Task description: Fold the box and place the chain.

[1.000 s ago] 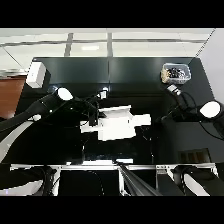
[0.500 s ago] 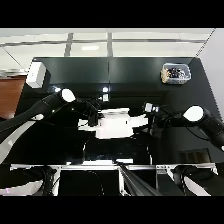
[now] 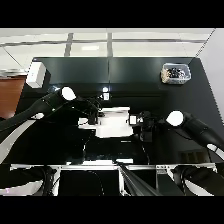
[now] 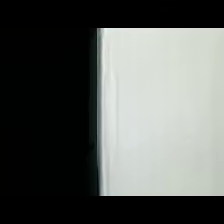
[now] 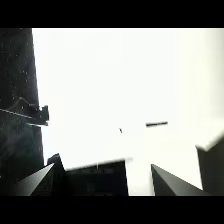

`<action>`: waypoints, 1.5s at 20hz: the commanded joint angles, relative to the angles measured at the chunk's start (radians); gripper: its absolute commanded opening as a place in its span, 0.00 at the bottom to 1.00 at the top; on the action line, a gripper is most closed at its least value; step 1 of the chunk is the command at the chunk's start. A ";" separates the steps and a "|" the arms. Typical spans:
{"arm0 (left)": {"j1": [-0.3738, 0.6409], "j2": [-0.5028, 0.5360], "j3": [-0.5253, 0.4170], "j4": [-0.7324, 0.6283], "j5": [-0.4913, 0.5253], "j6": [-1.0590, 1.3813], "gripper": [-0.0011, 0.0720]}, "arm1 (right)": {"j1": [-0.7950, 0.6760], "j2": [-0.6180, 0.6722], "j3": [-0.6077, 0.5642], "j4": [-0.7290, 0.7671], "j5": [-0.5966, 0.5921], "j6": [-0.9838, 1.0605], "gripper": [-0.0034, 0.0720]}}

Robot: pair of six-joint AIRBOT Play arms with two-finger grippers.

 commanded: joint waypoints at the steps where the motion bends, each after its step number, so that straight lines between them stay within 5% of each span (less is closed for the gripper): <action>1: 0.000 -0.001 0.001 0.000 -0.004 0.000 0.05 | 0.070 -0.047 0.000 0.007 -0.040 -0.031 0.95; 8: 0.000 -0.001 0.001 0.000 -0.027 -0.004 0.05 | 0.084 -0.010 0.008 0.080 -0.219 -0.021 0.95; 14: 0.000 -0.001 0.001 -0.001 -0.028 -0.004 0.05 | -0.020 0.001 0.047 0.095 -0.117 -0.049 0.95; 19: 0.000 -0.001 0.001 0.000 -0.030 -0.004 0.05 | -0.062 -0.042 0.048 0.352 -0.116 -0.249 0.95; 23: 0.000 -0.018 0.001 0.000 -0.029 -0.003 0.05 | -0.121 -0.051 0.049 0.381 -0.113 -0.279 0.95; 30: 0.000 -0.021 0.001 -0.003 -0.030 -0.003 0.05 | -0.077 -0.141 0.049 0.445 -0.025 -0.397 0.95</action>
